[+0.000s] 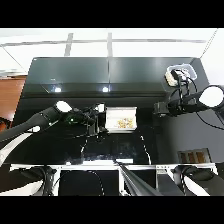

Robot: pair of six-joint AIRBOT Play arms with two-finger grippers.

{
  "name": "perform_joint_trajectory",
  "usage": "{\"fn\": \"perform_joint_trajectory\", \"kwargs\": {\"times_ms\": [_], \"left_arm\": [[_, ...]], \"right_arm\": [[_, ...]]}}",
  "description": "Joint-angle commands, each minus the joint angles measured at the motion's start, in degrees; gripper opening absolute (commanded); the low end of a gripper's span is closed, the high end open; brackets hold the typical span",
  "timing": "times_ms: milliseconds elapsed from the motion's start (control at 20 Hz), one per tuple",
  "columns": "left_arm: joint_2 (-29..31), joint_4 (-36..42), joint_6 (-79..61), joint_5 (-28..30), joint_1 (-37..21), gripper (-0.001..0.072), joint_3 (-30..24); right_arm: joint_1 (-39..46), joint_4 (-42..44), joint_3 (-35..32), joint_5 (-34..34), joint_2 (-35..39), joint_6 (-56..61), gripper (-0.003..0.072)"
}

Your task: Fold the box and place the chain.

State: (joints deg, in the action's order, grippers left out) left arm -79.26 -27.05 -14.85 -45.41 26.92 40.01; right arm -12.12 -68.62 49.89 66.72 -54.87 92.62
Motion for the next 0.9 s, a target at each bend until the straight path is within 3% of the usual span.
{"fn": "perform_joint_trajectory", "kwargs": {"times_ms": [0,50,100,150,200,300,400,500,700,850], "left_arm": [[-0.50,-0.66,-0.02,0.31,0.81,0.0705,0.61],[-0.50,-0.63,-0.02,0.44,0.83,0.0620,0.61],[-0.50,-0.66,-0.02,0.44,0.85,0.0454,0.61],[-0.50,-0.83,-0.02,0.44,0.94,0.0408,0.61],[-0.50,-1.01,-0.02,0.44,1.03,0.0408,0.61],[-0.50,-1.01,-0.02,0.42,1.03,0.0409,0.61],[-0.50,-1.01,-0.02,0.42,1.03,0.0409,0.61],[-0.50,-1.01,-0.02,0.42,1.03,0.0409,0.61],[-0.50,-1.01,-0.02,0.42,1.03,0.0409,0.61],[-0.50,-1.01,-0.02,0.42,1.03,0.0409,0.61]], "right_arm": [[-0.61,0.00,-0.02,-0.42,-0.02,-0.04,0.0375],[-1.16,0.00,-0.04,-1.05,-0.04,-0.04,0.0375],[-1.86,0.00,-0.04,-2.60,-0.07,-0.07,0.0375],[-2.73,0.00,-0.04,-5.46,-0.15,-0.07,0.0377],[-3.69,0.02,-0.04,-9.38,-0.33,-0.07,0.0380],[-5.09,3.06,-0.02,-18.60,-1.95,-0.83,0.0674],[-5.09,10.75,-0.02,-25.11,-5.81,-7.45,0.0679],[-5.18,18.62,-0.02,-26.34,-10.32,-19.10,0.0679],[-6.34,21.70,0.00,-21.38,-12.50,-51.10,0.0678],[-6.49,21.70,0.15,-17.27,-10.88,-65.02,0.0677]]}}
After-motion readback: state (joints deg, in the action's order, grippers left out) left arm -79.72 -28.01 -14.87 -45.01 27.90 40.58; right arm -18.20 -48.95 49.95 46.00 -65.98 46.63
